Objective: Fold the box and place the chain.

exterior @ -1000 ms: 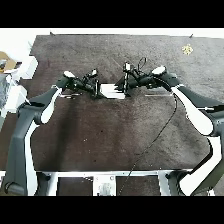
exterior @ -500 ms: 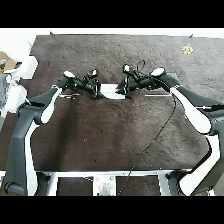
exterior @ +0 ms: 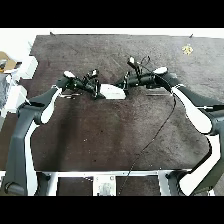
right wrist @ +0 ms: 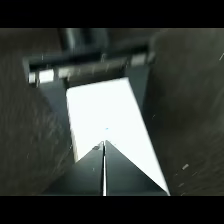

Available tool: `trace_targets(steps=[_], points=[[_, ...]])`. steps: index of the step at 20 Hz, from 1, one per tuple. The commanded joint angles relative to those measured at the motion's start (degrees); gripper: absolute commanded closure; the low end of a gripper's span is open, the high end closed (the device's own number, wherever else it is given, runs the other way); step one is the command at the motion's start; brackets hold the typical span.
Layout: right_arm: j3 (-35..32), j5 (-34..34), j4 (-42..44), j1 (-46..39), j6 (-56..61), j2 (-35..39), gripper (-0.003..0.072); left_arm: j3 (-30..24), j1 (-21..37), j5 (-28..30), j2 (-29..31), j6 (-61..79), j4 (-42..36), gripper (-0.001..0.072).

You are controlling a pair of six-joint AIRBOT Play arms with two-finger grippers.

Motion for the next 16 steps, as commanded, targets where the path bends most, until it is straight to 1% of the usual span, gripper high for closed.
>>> trace_targets(steps=[1, 3, 6, 8, 9, 12, 14, 16], points=[[0.0, 1.4, -8.1, 0.2, 3.6, -1.5, 0.0683, 0.0, 0.0, 0.2, 0.0, 0.0, 0.0, 0.0306], [0.0, 1.3, -11.7, 0.2, 4.9, -1.9, 0.0684, 0.0, 0.0, 0.2, 0.0, 0.0, 0.0, 0.0306], [0.1, 1.0, -14.0, 0.1, 5.0, -2.2, 0.0683, 0.0, 0.0, 0.2, 0.0, 0.0, 0.0, 0.0306], [0.4, 0.8, -12.8, -0.2, 5.0, -2.0, 0.0683, 0.0, 0.0, 0.2, 0.0, 0.0, 0.0, 0.0306], [0.7, 1.0, -10.8, -0.5, 5.0, -1.6, 0.0683, 0.0, 0.0, 0.2, 0.0, 0.0, 0.0, 0.0306], [0.9, 0.9, -2.1, -1.7, 5.0, 3.5, 0.0685, 0.0, 0.0, 0.2, 0.0, 0.0, 0.0, 0.0306], [0.8, 0.4, -0.9, -2.3, 7.1, 8.9, 0.0686, 0.0, 0.0, 0.2, 0.0, 0.0, 0.0, 0.0306], [0.8, -1.6, -2.1, -2.4, 11.6, 14.6, 0.0686, 0.0, 0.0, 0.2, 0.0, 0.0, 0.0, 0.0305]])
